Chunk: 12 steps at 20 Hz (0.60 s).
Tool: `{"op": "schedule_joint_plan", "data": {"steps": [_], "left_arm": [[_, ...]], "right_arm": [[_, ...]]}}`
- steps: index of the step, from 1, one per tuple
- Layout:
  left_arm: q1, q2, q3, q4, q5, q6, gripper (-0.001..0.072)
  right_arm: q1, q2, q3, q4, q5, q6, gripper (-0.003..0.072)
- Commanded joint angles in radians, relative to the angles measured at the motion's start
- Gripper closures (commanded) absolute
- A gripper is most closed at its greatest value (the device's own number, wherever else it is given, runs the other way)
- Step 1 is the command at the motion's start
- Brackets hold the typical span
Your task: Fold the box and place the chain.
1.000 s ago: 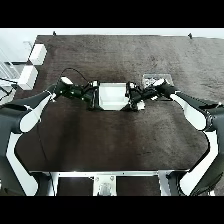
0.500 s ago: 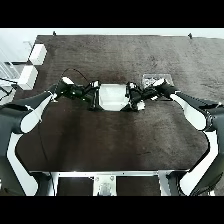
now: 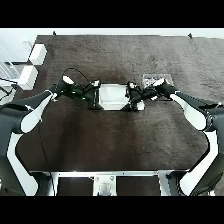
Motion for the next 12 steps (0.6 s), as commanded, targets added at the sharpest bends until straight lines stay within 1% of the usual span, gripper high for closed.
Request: {"op": "schedule_joint_plan", "data": {"steps": [1, 6, 8, 12], "left_arm": [[0.002, -0.001, 0.005, 0.014, 0.014, -0.011, 0.0007], [0.001, -0.002, 0.005, 0.015, 0.009, -0.021, 0.0008], [0.001, -0.005, 0.006, 0.015, -0.005, -0.019, 0.0008], [0.001, -0.036, 0.049, 0.017, -0.064, -0.023, 0.0008]], "right_arm": [[0.001, 0.0, 0.0, -0.002, 0.002, 0.0, 0.0119], [0.001, 0.0, 0.0, -0.002, 0.002, 0.0, 0.0119], [0.001, 0.0, 0.0, -0.002, 0.002, 0.0, 0.0119], [0.001, 0.0, 0.0, -0.002, 0.002, 0.0, 0.0119]]}}
